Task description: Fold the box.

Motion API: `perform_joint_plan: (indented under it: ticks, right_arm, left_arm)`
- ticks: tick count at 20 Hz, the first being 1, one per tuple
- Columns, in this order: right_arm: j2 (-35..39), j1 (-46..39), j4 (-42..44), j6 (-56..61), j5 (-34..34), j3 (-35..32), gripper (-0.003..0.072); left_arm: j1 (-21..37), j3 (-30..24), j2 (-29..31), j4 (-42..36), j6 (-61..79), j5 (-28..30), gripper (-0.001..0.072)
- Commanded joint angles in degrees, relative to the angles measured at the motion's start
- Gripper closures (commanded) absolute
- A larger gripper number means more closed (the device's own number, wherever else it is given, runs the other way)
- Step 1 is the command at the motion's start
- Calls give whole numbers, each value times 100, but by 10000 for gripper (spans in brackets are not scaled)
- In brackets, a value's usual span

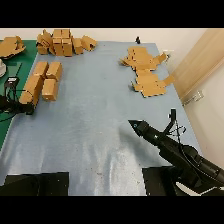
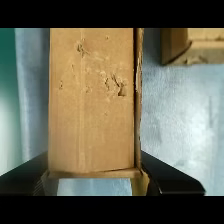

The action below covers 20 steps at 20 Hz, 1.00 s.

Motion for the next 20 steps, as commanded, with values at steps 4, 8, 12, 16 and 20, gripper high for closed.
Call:
perform_joint_plan:
  ticks: [4, 8, 12, 16, 20]
  right_arm:
    - [-2, -2, 4, 2, 107, 4, 683]
    - [-2, -13, 4, 2, 114, 4, 683]
    - [-2, -168, 4, 2, 107, 4, 683]
    - [-2, -170, 4, 2, 2, 4, 683]
    - [-4, -170, -31, -2, -330, 63, 683]
  left_arm:
    - [-4, 671, -743, -24, -4, -90, 192]
    - [-7, 876, -964, -103, -4, -116, 135]
    - [-4, 938, -925, -122, -24, -448, 17]
    - [9, 977, -577, -87, -20, -527, 17]
    - [42, 977, 179, 251, -26, -743, 18]
